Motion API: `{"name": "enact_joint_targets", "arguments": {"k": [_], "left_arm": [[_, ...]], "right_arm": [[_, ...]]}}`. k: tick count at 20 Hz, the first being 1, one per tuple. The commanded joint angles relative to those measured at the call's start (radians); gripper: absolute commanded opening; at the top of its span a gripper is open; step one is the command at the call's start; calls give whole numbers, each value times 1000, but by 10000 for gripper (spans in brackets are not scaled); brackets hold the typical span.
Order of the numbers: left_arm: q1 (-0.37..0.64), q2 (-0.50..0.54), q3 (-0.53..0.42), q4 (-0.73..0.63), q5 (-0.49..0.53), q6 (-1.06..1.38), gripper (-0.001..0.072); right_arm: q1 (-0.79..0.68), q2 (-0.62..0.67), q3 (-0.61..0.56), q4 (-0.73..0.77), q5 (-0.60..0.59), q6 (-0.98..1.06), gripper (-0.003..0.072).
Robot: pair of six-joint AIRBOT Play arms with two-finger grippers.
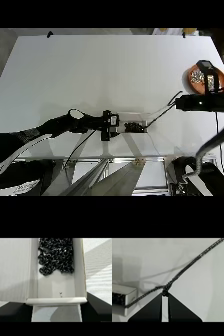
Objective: Fold the box and place the chain.
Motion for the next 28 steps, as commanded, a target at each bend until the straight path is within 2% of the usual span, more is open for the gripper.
{"name": "enact_joint_targets", "arguments": {"k": [1, 11, 19, 28], "left_arm": [[0, 0, 0, 0, 0, 0, 148], [0, 0, 0, 0, 0, 0, 148], [0, 0, 0, 0, 0, 0, 148], [0, 0, 0, 0, 0, 0, 148]], "right_arm": [[0, 113, 1, 74, 71, -14, 27], [0, 251, 1, 123, 148, -18, 27], [0, 255, 1, 471, 150, -175, 28], [0, 255, 1, 754, 172, -371, 25]]}}
